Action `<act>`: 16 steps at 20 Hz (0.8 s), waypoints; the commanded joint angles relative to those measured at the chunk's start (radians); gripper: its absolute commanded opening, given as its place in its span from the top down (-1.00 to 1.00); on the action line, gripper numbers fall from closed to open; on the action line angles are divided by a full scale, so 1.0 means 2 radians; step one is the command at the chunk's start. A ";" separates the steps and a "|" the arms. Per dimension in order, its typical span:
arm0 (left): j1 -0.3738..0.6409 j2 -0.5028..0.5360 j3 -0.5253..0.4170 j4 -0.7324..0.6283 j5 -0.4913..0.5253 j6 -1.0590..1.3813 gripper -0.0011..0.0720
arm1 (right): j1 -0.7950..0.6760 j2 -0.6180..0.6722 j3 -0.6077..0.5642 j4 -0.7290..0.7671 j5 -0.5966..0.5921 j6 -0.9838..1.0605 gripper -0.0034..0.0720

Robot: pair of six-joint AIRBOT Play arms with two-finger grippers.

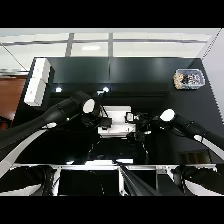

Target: Fold the box and place the chain.

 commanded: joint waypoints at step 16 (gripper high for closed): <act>-0.046 -0.044 0.033 0.039 0.005 -0.133 0.06 | 0.000 0.000 0.000 0.002 -0.005 0.005 -0.12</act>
